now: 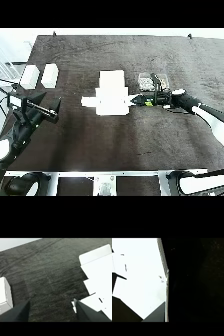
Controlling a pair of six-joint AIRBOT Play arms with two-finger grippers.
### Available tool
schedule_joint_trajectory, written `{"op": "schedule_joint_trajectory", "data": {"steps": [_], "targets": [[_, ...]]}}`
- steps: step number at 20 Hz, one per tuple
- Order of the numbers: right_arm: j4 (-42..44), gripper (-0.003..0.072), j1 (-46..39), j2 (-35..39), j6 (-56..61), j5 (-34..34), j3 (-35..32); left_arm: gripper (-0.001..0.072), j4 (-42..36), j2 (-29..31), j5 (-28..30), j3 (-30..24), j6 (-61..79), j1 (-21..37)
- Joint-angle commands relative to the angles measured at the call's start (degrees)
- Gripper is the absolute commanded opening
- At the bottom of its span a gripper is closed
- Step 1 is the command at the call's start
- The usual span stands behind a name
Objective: Fold the box and place the chain.
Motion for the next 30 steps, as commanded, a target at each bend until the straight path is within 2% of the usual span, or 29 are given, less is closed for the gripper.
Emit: {"op": "schedule_joint_trajectory", "data": {"steps": [1, 3, 5, 9, 13, 17, 20, 23, 26, 28, 30], "targets": [[0.0, 0.0006, 1.03, 0.04, 1.16, -0.2, -0.33, 0.0519, 0.0, 0.04, -1.25, 0.07, 0.07, 0.0], [0.0, 0.0006, 1.38, 0.04, 1.49, -0.83, -1.09, 0.0518, -0.15, -0.09, -1.92, 0.17, -0.04, 0.0], [0.09, 0.0005, 1.05, 0.11, 0.61, -1.51, -1.16, 0.0519, -1.11, -2.75, -2.91, 1.68, -0.02, 0.0], [0.13, 0.0006, 1.29, 0.11, -0.02, -1.44, -1.14, 0.0518, -1.11, -17.25, -6.69, 10.23, -0.26, 0.0], [0.15, 0.0007, 1.38, 0.11, -0.72, -1.42, -1.14, 0.0519, -1.07, -34.6, -14.58, 20.55, -1.53, 0.0], [0.15, 0.0007, 1.38, 0.11, -1.36, -1.44, -1.14, 0.0517, 0.35, -52.89, -26.73, 35.63, -6.95, 0.0], [0.11, 0.0007, 1.36, 0.11, -2.29, -1.44, -1.14, 0.0518, 11.13, -64.08, -34.97, 49.11, -18.91, 0.0], [0.13, 0.0008, 1.36, 0.11, -2.71, -1.46, -1.14, 0.0517, 24.11, -74.07, -46.03, 63.98, -31.91, 0.0], [0.13, 0.0008, 1.36, 0.11, -3.04, -1.46, -1.14, 0.0517, 29.24, -81.77, -55.36, 75.87, -38.01, 0.0], [0.13, 0.0008, 1.36, 0.11, -3.04, -1.46, -1.14, 0.0517, 30.01, -85.46, -59.3, 81.0, -40.06, 0.0], [0.13, 0.0008, 1.36, 0.11, -3.04, -1.46, -1.14, 0.0518, 31.08, -87.89, -60.37, 83.73, -41.99, 0.0]]}}
